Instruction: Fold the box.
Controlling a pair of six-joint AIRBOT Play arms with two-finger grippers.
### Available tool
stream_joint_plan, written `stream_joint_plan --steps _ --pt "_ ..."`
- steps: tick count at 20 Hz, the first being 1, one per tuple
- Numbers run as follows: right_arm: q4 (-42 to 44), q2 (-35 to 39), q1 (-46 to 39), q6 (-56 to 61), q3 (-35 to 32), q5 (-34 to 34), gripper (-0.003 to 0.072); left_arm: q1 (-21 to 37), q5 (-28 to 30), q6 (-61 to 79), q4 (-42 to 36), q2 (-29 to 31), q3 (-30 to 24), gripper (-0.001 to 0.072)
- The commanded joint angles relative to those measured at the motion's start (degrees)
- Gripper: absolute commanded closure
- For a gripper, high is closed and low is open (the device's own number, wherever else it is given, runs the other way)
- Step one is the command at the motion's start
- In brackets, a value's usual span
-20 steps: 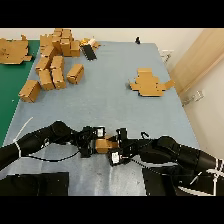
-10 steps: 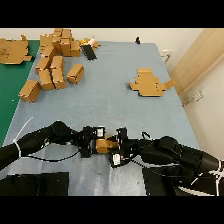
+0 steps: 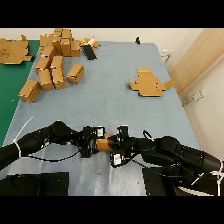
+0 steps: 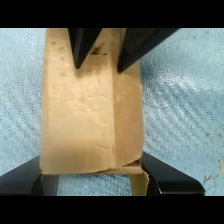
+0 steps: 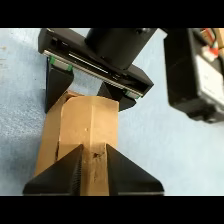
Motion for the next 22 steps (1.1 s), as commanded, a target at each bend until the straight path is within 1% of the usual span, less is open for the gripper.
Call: stream_joint_plan --steps 1,6,7,11,17,22 --pt "-1.7 0.0 0.0 0.9 0.2 0.6 0.0472 0.0 0.0 0.1 0.0 0.0 0.0 0.0273" --pt "-1.6 0.0 0.0 1.0 0.3 0.4 0.0497 0.0 0.0 0.1 0.0 0.0 0.0 0.0273" --pt "-1.4 0.0 0.0 1.0 0.3 0.0 0.0528 0.0 0.0 0.1 0.0 0.0 0.0 0.0273" --pt "3.2 0.0 0.2 1.0 0.3 -3.4 0.0528 0.0 0.0 0.1 0.0 0.0 0.0 0.0273" --pt "5.6 0.0 0.5 1.0 0.3 -4.2 0.0528 0.0 0.0 0.1 0.0 0.0 0.0 0.0272" --pt "9.4 -0.5 0.5 1.0 0.1 -6.3 0.0527 0.0 0.0 0.1 0.0 0.0 0.0 0.0273"
